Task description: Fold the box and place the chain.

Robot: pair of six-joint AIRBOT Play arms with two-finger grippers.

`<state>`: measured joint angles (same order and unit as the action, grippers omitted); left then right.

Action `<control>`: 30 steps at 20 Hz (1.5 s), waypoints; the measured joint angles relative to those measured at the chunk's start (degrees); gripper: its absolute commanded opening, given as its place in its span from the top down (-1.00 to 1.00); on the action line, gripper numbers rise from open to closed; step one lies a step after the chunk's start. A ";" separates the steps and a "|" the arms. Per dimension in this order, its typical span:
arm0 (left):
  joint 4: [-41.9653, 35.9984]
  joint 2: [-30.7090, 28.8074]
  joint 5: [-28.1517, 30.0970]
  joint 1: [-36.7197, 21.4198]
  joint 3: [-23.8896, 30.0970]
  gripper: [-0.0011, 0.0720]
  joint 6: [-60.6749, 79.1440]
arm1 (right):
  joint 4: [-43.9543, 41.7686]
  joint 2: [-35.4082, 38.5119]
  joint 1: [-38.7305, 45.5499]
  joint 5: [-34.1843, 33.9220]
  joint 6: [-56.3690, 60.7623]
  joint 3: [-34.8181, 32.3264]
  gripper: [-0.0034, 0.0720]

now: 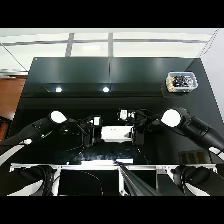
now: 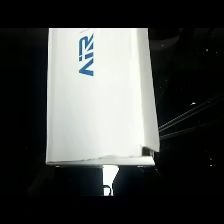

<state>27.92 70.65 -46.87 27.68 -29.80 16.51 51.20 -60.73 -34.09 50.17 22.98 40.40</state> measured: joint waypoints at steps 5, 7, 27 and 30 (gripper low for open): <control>0.04 0.00 -0.09 0.00 0.00 0.03 -0.07 | 0.00 0.33 0.00 0.20 1.09 0.00 0.09; 0.04 0.00 -0.11 0.00 0.00 0.03 -0.09 | 0.02 0.39 0.00 0.57 1.38 0.00 0.09; 0.07 0.00 -0.20 0.02 0.00 0.03 -0.04 | 0.04 0.15 -0.04 2.27 2.93 -0.11 0.09; 0.07 0.00 -0.20 0.02 0.00 0.03 -0.07 | -0.04 -0.11 -0.04 2.32 4.81 -0.11 0.09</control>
